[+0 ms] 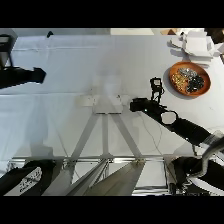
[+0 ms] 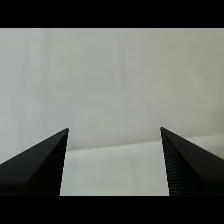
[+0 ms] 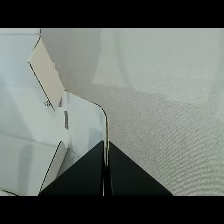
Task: Fold the box and place the chain.
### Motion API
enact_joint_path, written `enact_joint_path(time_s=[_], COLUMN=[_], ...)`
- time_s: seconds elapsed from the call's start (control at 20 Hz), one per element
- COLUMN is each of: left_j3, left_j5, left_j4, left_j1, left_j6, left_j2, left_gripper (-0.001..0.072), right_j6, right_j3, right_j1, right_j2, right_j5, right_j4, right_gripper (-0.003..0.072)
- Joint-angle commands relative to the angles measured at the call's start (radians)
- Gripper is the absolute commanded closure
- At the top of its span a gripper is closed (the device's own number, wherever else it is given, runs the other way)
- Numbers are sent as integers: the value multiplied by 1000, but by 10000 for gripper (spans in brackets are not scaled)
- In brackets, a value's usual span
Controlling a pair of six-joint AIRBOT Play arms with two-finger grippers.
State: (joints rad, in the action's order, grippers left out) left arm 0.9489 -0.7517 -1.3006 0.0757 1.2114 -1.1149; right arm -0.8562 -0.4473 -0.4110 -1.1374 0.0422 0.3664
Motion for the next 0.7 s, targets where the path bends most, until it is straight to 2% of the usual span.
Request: enact_joint_path(time_s=[0.0, 0.1, 0.25, 0.45, 0.65], left_j3=[190, 306, 394, 471, 483], left_j5=[-251, -353, -363, -371, -460], left_j4=[157, 313, 496, 549, 634], left_j1=[-71, -115, -175, -215, -216], left_j6=[-257, -465, -698, -774, -789], left_j2=[-234, -362, -481, -585, -654], left_gripper=[100, 73, 75, 78, 73], right_j6=[0, 0, 0, 0, 0], right_j3=[0, 0, 0, 0, 0], right_j1=[-1, -1, -1, -1, -1], right_j2=[0, 0, 0, 0, 0], right_j5=[0, 0, 0, 0, 0], right_j4=[0, 0, 0, 0, 0], right_gripper=[676, 676, 676, 676, 676])
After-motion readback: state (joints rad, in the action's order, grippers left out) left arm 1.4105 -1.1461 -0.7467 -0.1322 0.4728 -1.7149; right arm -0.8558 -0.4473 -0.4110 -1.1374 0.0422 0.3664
